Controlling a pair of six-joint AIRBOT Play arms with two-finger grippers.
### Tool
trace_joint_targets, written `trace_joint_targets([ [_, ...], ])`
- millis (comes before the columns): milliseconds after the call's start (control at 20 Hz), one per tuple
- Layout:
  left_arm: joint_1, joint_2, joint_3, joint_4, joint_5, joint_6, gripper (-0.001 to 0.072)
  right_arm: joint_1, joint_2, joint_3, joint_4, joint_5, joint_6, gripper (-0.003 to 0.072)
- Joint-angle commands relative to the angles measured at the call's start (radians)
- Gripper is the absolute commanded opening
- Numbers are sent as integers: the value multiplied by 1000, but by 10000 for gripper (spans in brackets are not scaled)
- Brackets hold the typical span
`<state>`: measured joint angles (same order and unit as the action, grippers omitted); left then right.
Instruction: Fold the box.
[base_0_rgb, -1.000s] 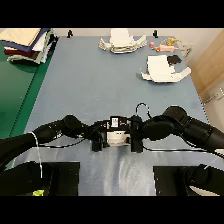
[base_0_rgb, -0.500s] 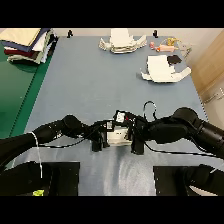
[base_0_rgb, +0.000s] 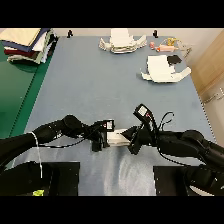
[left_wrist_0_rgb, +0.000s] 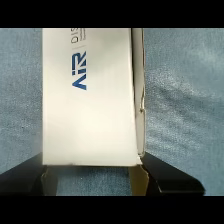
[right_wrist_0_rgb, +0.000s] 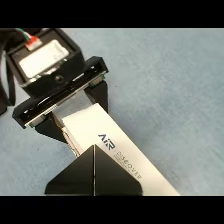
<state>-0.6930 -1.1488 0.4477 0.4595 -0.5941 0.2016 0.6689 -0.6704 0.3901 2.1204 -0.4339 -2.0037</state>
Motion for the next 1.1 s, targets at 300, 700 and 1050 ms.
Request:
trace_joint_targets([
  [300, 1, 1, 0, 0, 0, 0, 471, 152, 34, -161, 23, 321, 167, 3],
  [700, 1, 1, 0, 0, 0, 0, 471, 158, 34, -214, 12, 419, 180, 3],
  [1050, 1, 1, 0, 0, 0, 0, 471, 164, 34, -259, 12, 418, 183, 3],
])
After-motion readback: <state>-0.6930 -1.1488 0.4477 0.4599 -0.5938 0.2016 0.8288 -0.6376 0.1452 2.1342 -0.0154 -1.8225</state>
